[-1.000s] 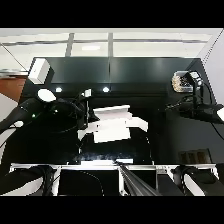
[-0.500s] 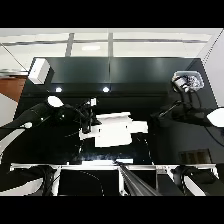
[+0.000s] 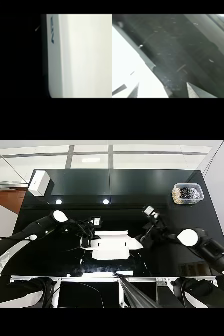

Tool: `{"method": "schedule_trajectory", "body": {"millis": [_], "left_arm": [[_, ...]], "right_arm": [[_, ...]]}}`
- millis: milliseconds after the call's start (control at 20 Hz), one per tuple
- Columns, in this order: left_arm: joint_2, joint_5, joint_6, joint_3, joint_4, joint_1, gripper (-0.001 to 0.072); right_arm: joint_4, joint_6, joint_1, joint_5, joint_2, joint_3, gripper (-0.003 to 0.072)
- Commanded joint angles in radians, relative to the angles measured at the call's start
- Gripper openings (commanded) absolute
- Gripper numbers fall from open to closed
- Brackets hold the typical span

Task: Fold the box and place the chain.

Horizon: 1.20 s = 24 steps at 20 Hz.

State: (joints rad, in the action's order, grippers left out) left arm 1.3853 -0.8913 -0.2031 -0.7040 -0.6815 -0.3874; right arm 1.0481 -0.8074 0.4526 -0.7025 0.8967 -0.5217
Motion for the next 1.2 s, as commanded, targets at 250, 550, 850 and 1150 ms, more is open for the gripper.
{"method": "schedule_trajectory", "body": {"millis": [250,550,850,1150], "left_arm": [[0.008,0.005,-0.014,-0.001,-0.018,-0.01,0.003],[0.008,0.006,-0.014,-0.001,-0.018,-0.01,0.0031],[0.008,0.006,-0.014,-0.001,-0.018,-0.01,0.0031],[0.008,0.005,-0.014,-0.001,-0.018,-0.01,0.003]], "right_arm": [[0.027,0.298,0.135,-0.1,0.093,0.006,0.0712],[-0.043,0.377,0.137,-0.189,0.093,0.025,0.0711],[-0.117,0.43,0.25,-0.027,0.094,0.069,0.0712],[-0.132,0.414,0.338,0.109,0.102,0.071,0.0712]]}}
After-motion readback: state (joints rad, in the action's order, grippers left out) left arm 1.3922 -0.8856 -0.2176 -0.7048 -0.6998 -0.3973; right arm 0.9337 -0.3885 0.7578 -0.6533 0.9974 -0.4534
